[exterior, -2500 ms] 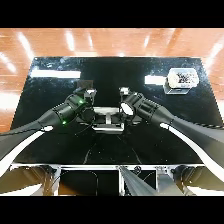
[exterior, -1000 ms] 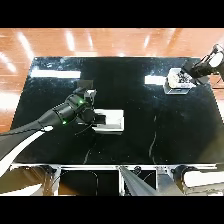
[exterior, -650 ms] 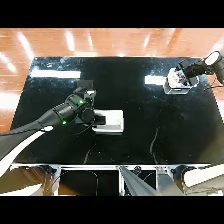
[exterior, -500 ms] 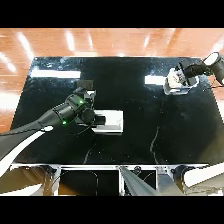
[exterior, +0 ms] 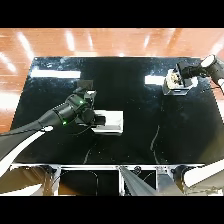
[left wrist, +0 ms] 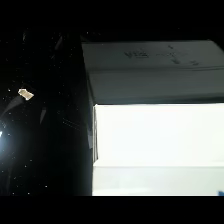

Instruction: Fold the box and place the chain.

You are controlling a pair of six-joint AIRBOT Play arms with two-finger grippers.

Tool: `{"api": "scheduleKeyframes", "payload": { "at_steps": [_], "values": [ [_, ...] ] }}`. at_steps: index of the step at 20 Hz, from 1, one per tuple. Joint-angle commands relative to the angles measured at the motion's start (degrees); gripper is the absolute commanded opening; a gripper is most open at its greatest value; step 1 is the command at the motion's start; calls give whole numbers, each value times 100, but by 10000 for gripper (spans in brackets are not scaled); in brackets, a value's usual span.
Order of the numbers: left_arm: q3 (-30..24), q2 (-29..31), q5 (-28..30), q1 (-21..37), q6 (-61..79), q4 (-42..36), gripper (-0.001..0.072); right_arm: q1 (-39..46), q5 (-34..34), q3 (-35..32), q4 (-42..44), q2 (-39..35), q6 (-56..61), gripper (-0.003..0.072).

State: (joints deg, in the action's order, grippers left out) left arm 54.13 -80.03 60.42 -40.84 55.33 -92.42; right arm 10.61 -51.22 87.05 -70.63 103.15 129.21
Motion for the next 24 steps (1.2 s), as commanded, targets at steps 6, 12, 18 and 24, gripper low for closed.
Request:
{"api": "scheduleKeyframes", "payload": {
  "at_steps": [6, 12, 18, 24],
  "values": [
    [7, 0, -2, 7, 0, 2, 22, 0, 22, 227, 428, -37, -1187, 28],
    [7, 0, -4, 7, 0, 2, 22, 13, 0, 695, 393, -955, -2347, 28],
    [7, 0, -4, 7, 2, 2, 22, 9, 50, 1565, 413, -2334, -3272, 28],
    [7, 0, -13, 7, 0, 0, 22, -68, -236, 3082, 442, -3217, -3762, 29]
  ]
}}
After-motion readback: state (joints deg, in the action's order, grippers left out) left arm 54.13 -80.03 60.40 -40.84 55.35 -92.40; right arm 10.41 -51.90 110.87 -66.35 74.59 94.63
